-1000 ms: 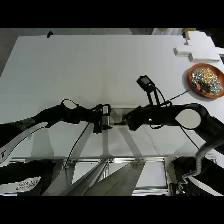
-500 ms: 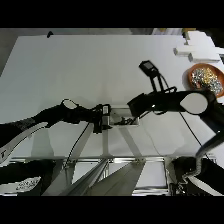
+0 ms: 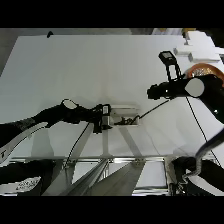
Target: Fold the box and place the chain.
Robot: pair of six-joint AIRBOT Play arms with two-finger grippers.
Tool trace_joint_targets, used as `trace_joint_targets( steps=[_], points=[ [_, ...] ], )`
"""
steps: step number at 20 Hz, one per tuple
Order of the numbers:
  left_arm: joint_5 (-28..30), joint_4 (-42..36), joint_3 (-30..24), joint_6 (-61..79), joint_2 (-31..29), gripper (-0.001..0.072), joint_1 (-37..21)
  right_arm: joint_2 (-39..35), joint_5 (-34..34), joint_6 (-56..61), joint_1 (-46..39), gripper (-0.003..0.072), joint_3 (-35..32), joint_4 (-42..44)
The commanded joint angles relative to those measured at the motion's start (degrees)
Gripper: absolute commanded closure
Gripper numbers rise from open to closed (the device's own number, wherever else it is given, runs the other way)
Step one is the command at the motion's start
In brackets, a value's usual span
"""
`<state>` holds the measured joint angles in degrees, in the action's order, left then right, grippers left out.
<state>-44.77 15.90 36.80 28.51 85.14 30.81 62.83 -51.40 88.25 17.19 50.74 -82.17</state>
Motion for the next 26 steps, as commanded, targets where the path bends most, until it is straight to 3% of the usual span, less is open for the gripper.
trace_joint_targets(
  steps=[1,8,15,17,26],
  points=[
    [0.0,0.0,0.0,0.0,0.0,0.0574,0.0,4.8,-0.8,5.2,-0.8,0.0393,-1.6,-6.5],
    [0.0,0.0,0.0,0.0,0.0,0.0574,0.0,6.7,0.3,8.1,-0.8,0.0396,-6.0,-8.5],
    [0.0,0.0,0.0,0.0,0.0,0.0574,0.0,7.5,0.1,13.7,-0.8,0.0408,-6.3,-10.7],
    [0.0,0.0,0.0,0.0,0.0,0.0574,0.0,9.0,-0.1,13.7,-0.8,0.0248,-6.3,-10.7],
    [0.0,0.0,0.0,0.0,0.0,0.0574,0.0,11.5,1.1,13.9,-0.9,0.031,-6.3,-10.8]
  ],
)
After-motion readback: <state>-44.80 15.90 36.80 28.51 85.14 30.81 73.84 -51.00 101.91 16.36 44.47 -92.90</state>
